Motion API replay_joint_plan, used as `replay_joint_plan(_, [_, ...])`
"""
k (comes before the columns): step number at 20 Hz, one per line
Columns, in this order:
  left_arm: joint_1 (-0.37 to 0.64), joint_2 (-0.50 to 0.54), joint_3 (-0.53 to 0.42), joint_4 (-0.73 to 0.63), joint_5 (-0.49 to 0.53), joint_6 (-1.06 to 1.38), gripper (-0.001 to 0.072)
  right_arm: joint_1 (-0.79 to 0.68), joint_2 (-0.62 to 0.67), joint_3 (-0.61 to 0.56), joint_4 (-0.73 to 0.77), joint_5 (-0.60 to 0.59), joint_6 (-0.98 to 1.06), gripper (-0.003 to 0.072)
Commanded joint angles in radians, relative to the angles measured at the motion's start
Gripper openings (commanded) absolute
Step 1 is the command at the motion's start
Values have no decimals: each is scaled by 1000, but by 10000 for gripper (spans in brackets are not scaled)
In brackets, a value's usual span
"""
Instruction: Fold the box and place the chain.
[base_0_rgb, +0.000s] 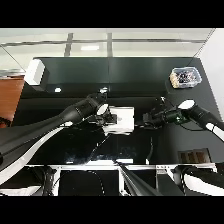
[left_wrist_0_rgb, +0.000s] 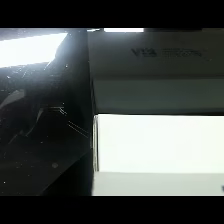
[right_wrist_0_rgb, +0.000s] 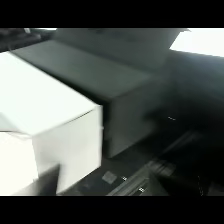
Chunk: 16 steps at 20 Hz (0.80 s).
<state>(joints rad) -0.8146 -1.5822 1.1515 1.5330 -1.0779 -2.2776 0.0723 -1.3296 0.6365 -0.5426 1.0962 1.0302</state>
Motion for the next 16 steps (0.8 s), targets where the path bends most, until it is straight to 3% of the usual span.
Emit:
replay_joint_plan(1, [0,0,0,0,0,0,26,5,-3,75,-19,98,-9,615])
replay_joint_plan(7, [0,0,0,0,1,0,26,17,-2,104,-6,143,16,612])
replay_joint_plan(8, [0,0,0,0,1,0,26,24,-2,107,-9,143,18,501])
replay_joint_plan(9, [0,0,0,0,1,0,26,31,-2,111,-10,138,28,448])
replay_joint_plan(12, [0,0,0,0,1,0,26,82,-2,139,-48,100,113,426])
replay_joint_plan(16, [0,0,0,0,2,0,26,209,-3,214,-235,24,349,426])
